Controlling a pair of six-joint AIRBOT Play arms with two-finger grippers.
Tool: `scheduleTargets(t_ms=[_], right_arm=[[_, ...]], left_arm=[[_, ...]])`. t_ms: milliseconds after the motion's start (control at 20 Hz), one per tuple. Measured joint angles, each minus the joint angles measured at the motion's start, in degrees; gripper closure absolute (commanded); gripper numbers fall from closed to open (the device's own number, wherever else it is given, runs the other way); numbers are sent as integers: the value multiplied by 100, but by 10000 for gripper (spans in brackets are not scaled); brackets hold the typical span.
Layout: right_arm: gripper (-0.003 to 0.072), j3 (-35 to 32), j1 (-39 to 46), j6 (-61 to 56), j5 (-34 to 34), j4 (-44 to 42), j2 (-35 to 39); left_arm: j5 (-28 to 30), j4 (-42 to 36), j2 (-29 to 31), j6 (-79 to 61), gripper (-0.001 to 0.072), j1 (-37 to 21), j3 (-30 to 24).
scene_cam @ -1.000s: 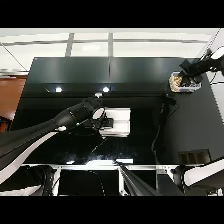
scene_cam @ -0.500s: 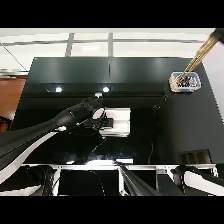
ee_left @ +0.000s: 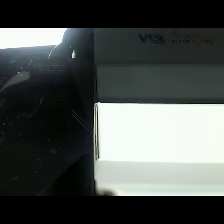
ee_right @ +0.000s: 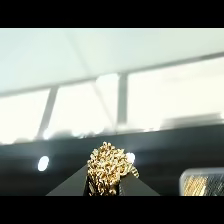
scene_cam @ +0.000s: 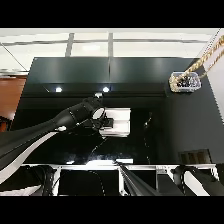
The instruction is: Fold the box and place the chain.
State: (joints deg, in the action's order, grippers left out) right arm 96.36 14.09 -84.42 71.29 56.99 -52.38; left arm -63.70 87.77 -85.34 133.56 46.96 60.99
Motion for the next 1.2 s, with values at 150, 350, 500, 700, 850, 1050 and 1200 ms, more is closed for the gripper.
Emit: scheduleTargets(t_ms=[150, 350, 500, 700, 850, 1050, 1200], right_arm=[[683, -114, 0, 334, 1062, -551, 269], [684, -485, -179, 511, 1805, -1058, 507], [684, -791, -570, 492, 2065, -1233, 579], [683, -1172, -1252, 328, 2076, -1351, 612], [683, -1434, -1733, 149, 1650, -1379, 610], [682, -1731, -2365, -87, 857, -1397, 560], [681, -1902, -2802, -225, 297, -1405, 470]], left_arm=[[-2, 0, 0, 0, 683, 0, 0], [17, 0, 0, 0, 683, 0, 0], [50, 0, 0, 0, 683, 0, 0], [66, 0, 0, 0, 683, 0, 0], [66, 0, 0, -2, 683, 0, 0], [66, 0, 0, 0, 683, 0, 0], [66, 0, 0, 0, 683, 0, 0]])
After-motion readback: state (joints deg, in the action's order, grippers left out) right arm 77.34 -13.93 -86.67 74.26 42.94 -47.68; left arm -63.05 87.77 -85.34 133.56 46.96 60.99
